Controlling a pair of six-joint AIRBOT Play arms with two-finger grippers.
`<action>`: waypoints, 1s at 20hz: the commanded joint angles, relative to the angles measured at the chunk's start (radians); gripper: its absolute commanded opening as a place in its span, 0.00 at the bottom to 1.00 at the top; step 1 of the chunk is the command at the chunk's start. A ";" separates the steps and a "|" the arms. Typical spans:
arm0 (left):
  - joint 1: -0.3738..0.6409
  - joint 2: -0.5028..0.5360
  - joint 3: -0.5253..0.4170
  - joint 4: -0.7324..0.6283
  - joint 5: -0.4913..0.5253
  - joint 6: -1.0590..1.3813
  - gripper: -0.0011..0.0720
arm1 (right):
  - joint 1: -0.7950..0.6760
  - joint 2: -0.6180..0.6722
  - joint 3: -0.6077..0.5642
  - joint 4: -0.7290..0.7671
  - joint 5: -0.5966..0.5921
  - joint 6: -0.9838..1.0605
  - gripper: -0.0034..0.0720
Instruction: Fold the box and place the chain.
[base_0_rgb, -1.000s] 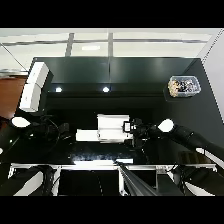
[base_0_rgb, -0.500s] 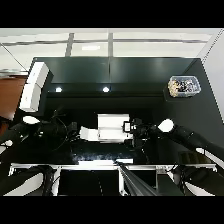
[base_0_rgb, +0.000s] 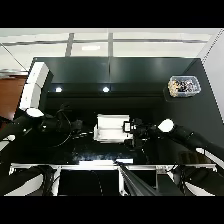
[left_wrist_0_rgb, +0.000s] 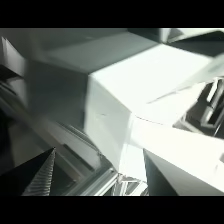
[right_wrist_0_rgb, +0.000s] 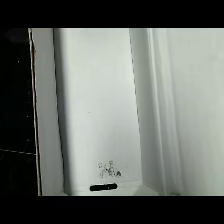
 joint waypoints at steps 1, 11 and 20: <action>-0.108 0.001 0.052 0.028 0.059 -0.090 0.89 | 0.001 -0.001 0.001 0.000 0.000 0.000 0.78; -0.361 0.121 0.073 0.234 0.323 -0.459 0.89 | 0.001 -0.001 0.001 0.000 0.000 0.000 0.78; -0.467 0.122 0.073 0.346 0.353 -0.607 0.85 | 0.001 0.000 0.001 0.000 0.000 0.000 0.78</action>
